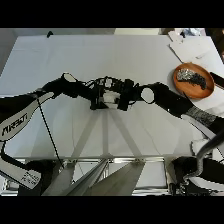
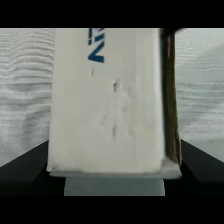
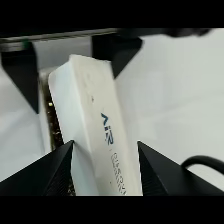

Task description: Fold the box and place the chain.

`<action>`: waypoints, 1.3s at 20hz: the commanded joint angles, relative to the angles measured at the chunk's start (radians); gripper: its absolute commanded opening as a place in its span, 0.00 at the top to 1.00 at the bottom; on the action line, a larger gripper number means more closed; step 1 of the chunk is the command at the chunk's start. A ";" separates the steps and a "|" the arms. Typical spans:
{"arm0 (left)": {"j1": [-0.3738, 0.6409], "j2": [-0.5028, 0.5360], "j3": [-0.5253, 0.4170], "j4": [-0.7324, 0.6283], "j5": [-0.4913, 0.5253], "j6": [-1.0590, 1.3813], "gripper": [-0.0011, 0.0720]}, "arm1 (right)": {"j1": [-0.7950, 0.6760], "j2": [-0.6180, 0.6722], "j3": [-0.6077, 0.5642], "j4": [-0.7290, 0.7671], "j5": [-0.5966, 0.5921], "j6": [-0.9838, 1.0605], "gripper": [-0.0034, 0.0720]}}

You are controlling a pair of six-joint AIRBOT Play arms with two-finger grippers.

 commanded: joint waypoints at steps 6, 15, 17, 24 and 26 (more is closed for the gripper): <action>0.000 0.000 0.000 0.002 -0.002 0.002 0.54 | 0.010 0.013 -0.002 -0.026 0.045 0.025 0.44; 0.000 0.000 0.000 0.002 -0.002 0.002 0.54 | 0.012 -0.012 -0.039 -0.026 0.049 0.043 0.52; 0.000 0.000 0.000 0.002 -0.002 0.002 0.54 | 0.012 -0.011 -0.039 -0.026 0.026 0.051 0.51; 0.000 0.000 0.000 0.002 -0.002 0.002 0.54 | 0.035 -0.010 -0.039 -0.029 0.066 0.066 0.32; 0.000 0.000 0.000 0.002 -0.002 0.002 0.54 | 0.039 0.002 -0.039 -0.036 0.043 0.066 0.32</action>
